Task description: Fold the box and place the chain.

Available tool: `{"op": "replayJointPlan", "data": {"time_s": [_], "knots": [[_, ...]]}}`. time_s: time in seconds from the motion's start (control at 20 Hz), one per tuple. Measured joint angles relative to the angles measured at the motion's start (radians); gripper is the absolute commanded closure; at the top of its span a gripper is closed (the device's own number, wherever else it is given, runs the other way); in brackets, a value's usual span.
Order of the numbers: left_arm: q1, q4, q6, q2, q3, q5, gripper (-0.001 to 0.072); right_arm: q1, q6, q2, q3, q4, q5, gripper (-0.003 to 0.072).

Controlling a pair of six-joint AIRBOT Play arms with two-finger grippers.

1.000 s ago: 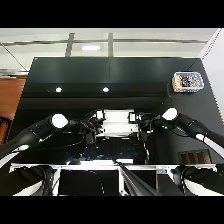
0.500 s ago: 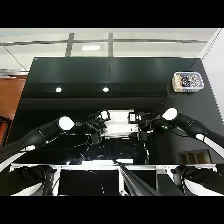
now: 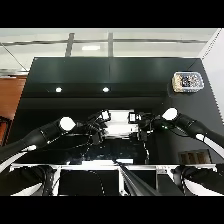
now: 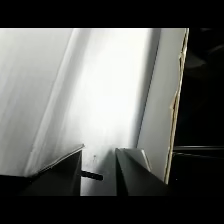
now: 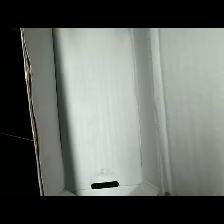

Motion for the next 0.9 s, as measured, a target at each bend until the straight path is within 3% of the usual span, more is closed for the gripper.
{"op": "replayJointPlan", "data": {"time_s": [0.1, 0.25, 0.3, 0.35, 0.4, 0.45, 0.5, 0.55, 0.6, 0.9], "knots": [[0.0, 0.0, 0.0, 0.0, 0.0, -0.003, 0.0255, 0.0, 0.0, 0.0, 0.0, 0.0, 0.0, 0.0454], [0.0, 0.003, 0.0, 0.0, 0.0, -0.001, 0.0236, 0.0, -0.001, 0.0, 0.0, -0.002, 0.001, 0.0455], [0.0, 0.003, 0.0, 0.0, 0.0, -0.001, 0.031, 0.0, 0.0, 0.0, 0.0, -0.002, 0.001, 0.0455], [0.0, 0.003, 0.0, 0.0, 0.0, -0.003, 0.0489, 0.0, 0.001, 0.0, 0.0, 0.001, 0.0, 0.0455], [0.0, 0.003, 0.001, 0.0, 0.0, -0.008, 0.0488, 0.0, 0.001, 0.0, 0.0, 0.0, 0.001, 0.0454], [0.0, 0.003, 0.001, 0.0, 0.0, -0.01, 0.042, 0.0, 0.001, 0.0, 0.0, 0.001, 0.0, 0.0454], [0.0, 0.002, 0.0, 0.0, 0.0, -0.007, 0.043, 0.0, 0.001, 0.0, 0.0, 0.001, 0.0, 0.0454], [0.0, 0.002, 0.0, 0.0, 0.0, -0.006, 0.0607, 0.0, 0.001, 0.0, 0.0, 0.001, 0.001, 0.0455], [0.0, 0.006, 0.0, 0.002, 0.001, -0.007, 0.0686, 0.0, 0.001, 0.0, 0.0, 0.001, 0.0, 0.0454], [0.078, 0.157, -0.2, 0.104, 0.03, -0.089, 0.0687, 0.0, 0.002, 0.0, 0.0, 0.002, 0.0, 0.0454]]}}
